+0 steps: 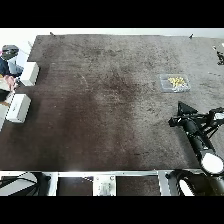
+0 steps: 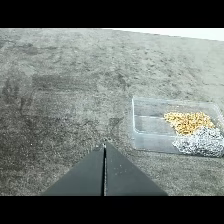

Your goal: Fold the box and place the chain.

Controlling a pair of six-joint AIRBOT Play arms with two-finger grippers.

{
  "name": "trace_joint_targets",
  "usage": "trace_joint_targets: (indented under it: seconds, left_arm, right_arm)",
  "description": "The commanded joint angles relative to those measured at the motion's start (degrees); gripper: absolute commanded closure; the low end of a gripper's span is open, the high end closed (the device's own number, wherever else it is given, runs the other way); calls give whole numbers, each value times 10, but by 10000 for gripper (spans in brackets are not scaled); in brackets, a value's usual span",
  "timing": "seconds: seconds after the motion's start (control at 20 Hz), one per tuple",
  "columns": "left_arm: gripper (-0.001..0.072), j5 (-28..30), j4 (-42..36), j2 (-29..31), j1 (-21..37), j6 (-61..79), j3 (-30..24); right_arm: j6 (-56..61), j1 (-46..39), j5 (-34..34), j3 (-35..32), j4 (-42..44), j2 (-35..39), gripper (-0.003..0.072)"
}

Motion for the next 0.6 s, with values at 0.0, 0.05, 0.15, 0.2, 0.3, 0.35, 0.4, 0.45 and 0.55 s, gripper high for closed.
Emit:
trace_joint_targets:
  seconds: [0.0,0.05,0.15,0.2,0.3,0.35,0.4,0.45,0.55]
  left_arm:
    - [700,-55,-141,36,-6,32,52]
    - [703,-39,-172,54,-16,41,53]
    - [706,41,-170,100,-57,45,51]
    - [706,98,-172,132,-86,57,40]
    - [706,210,-172,203,-146,79,-9]
    - [706,262,-176,239,-176,85,-42]
    - [705,324,-176,277,-208,85,-85]
    - [706,381,-176,314,-239,90,-128]
    - [706,482,-176,390,-306,108,-223]
  right_arm:
    - [0,0,0,0,0,0,673]
    - [0,0,0,0,0,0,673]
    - [0,0,0,0,0,0,673]
    - [0,0,0,0,0,0,673]
    - [0,0,0,0,0,0,673]
    - [0,0,0,0,0,0,673]
    - [0,0,0,0,0,0,673]
    - [0,0,0,0,0,0,673]
    - [0,0,0,0,0,0,673]
